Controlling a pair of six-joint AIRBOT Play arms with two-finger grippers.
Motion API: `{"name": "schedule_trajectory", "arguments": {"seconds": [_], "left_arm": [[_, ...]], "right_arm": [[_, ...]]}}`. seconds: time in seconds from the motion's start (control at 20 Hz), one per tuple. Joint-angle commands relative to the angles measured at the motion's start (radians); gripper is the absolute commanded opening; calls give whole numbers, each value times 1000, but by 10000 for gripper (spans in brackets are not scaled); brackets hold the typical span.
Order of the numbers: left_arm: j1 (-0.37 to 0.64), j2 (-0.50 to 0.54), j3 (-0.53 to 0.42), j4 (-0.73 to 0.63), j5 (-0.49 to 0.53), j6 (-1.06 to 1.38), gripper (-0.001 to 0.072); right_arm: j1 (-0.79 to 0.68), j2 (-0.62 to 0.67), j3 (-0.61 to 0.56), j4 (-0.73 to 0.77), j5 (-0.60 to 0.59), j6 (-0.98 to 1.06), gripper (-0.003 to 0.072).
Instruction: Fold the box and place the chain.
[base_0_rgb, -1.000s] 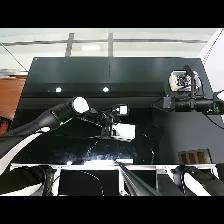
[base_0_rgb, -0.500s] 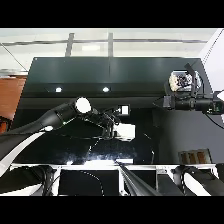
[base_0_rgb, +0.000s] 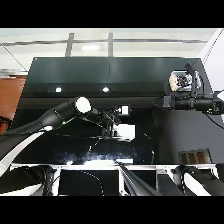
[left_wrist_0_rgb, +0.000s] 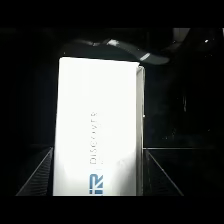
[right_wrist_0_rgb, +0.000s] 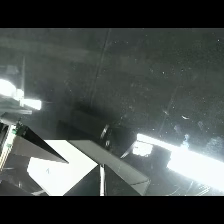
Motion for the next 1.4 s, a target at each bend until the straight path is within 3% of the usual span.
{"name": "schedule_trajectory", "arguments": {"seconds": [0.0,1.15,1.35], "left_arm": [[1,0,9,18,-4,-4,709],[-32,-9,9,101,-19,-65,711],[-53,-30,9,160,33,-117,711]], "right_arm": [[-1,0,0,0,-4,-3,39],[-1,0,0,0,-19,-7,39],[-1,0,0,-1,-19,-6,39]]}}
